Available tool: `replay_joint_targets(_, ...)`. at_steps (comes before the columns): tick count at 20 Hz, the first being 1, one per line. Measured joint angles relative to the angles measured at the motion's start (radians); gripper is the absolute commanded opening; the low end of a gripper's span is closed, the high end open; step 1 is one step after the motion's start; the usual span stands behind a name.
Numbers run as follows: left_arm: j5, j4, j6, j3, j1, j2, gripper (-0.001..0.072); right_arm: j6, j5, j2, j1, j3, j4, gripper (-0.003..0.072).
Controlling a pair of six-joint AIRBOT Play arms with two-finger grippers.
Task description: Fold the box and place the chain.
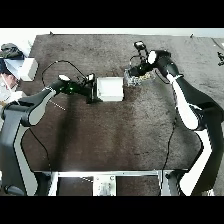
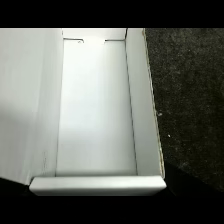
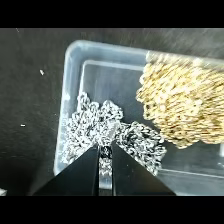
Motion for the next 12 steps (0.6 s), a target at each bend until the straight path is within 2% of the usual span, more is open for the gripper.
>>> replay_joint_targets(6,0.0,0.0,0.0,0.0,0.0,0.0,0.0273,-0.005,0.012,0.221,0.007,0.007,-0.014,-0.0006)
replay_joint_targets(12,0.0,0.0,0.0,0.0,0.0,0.0,0.0273,-0.078,-0.056,0.505,0.092,0.008,-0.013,-0.0006)
